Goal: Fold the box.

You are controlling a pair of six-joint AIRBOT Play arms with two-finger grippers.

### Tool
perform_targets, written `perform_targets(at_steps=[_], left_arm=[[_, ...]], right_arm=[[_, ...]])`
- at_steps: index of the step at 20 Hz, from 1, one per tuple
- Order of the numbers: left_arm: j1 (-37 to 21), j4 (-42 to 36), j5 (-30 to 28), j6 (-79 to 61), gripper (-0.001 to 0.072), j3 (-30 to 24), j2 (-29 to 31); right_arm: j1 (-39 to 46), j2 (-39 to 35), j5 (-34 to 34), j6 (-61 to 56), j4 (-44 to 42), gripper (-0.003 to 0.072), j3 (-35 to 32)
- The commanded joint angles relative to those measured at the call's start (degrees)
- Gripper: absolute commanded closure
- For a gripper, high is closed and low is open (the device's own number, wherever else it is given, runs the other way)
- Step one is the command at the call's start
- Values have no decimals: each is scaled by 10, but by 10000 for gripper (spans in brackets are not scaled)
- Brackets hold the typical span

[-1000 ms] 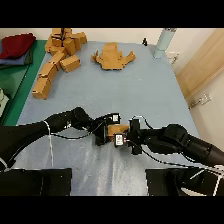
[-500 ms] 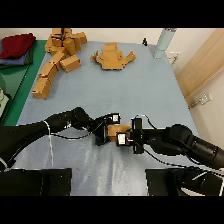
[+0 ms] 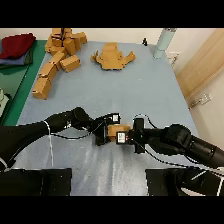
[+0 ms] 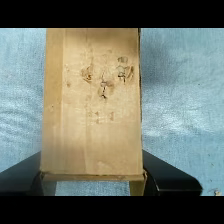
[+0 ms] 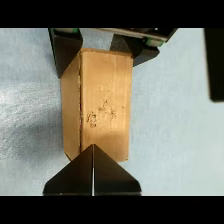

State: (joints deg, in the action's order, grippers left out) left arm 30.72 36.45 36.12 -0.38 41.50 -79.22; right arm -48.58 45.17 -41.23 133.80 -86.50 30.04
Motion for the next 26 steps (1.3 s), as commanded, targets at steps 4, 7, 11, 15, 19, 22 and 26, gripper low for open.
perform_targets(at_steps=[4, 7, 11, 15, 19, 22, 26], left_arm=[[0, 0, 0, 0, 288, 0, 0], [0, 0, 0, 0, 288, 0, 0], [0, 0, 0, 0, 288, 0, 0], [0, 0, 0, 0, 288, 0, 0], [0, 0, 0, 0, 288, 0, 0], [0, 0, 0, 0, 288, 0, 0], [0, 0, 0, 0, 288, 0, 0]], right_arm=[[0, 20, -3, -4, -10, 680, 0], [0, 20, -3, -5, -9, 680, 0], [-1, 3, -2, -4, -9, 680, 0], [-1, -17, 17, -4, -9, 680, 0], [-1, -10, 57, -3, -23, 680, 0], [-1, 10, 82, -2, -43, 680, 0], [-18, 26, 94, -2, -50, 680, 0]])
